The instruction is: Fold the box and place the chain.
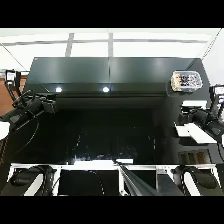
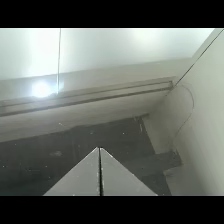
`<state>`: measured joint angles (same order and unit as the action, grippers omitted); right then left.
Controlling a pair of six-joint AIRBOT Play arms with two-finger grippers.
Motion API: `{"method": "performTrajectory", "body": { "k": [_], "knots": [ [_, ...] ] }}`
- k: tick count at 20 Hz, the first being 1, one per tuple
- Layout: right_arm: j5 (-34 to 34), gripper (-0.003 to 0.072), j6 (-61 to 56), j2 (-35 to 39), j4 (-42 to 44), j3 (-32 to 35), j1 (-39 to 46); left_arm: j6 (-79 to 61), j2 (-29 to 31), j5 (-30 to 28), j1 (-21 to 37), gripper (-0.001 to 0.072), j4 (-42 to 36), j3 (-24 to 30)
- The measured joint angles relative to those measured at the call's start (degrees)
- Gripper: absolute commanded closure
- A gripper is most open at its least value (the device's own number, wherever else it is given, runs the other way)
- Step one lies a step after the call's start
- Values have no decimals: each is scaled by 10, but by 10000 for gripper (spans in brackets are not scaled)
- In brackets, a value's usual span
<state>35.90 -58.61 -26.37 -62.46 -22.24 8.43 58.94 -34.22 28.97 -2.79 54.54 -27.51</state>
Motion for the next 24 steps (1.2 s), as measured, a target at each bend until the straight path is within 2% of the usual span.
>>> {"method": "performTrajectory", "body": {
  "k": [18, 20, 24],
  "knots": [
    [0, 668, 0, 0, 2, 0, 0, 0, 0, 0, 0, 678, 0, 0],
    [-16, 668, 0, 0, 22, 0, 0, 0, 0, -1, 0, 678, 0, 0],
    [-90, 668, -1, -3, 103, 0, 0, 0, 0, -13, 0, 678, -2, 0]
  ]
}}
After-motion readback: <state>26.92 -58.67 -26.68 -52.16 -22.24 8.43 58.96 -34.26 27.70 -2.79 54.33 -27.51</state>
